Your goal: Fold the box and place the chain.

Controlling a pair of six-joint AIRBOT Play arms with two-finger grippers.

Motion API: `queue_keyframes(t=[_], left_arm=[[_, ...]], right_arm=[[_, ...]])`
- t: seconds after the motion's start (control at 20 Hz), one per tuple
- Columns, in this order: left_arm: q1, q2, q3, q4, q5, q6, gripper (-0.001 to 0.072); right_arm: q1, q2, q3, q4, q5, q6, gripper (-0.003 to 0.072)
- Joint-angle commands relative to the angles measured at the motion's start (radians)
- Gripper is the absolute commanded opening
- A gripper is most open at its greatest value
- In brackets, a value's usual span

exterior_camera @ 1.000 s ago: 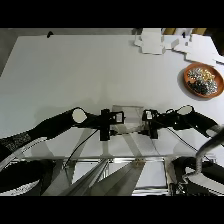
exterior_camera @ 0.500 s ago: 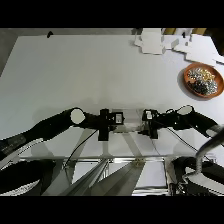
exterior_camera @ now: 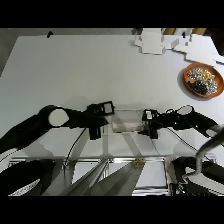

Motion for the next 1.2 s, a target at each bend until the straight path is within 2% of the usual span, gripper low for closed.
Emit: queue_keyframes(t=[0.0,0.1,0.2,0.4,0.7,0.9,1.15], left_arm=[[0.062,0.100,0.000,0.175,-0.125,-0.371,0.0004],[0.108,0.106,-0.001,0.191,-0.184,-0.541,0.0004],[0.145,0.091,-0.025,0.181,-0.176,-0.679,0.0004],[0.158,0.022,-0.107,0.105,-0.042,-0.769,0.0004],[0.155,-0.154,-0.110,-0.127,0.077,-0.805,0.0004],[0.154,-0.209,-0.110,-0.143,0.048,-0.828,0.0004],[0.139,-0.208,-0.110,-0.212,-0.014,-0.821,0.0008]], right_arm=[[0.000,0.000,0.000,0.000,0.000,0.000,0.0316],[0.000,0.000,0.000,0.000,0.000,0.000,0.0316],[0.000,0.000,0.000,0.000,0.000,0.000,0.0316],[0.000,0.000,0.000,0.000,0.001,0.000,0.0316],[0.000,0.000,0.000,0.000,0.000,0.000,0.0316],[0.000,0.000,0.000,0.000,0.000,0.000,0.0316],[0.000,0.000,0.000,0.000,0.000,0.000,0.0316]])
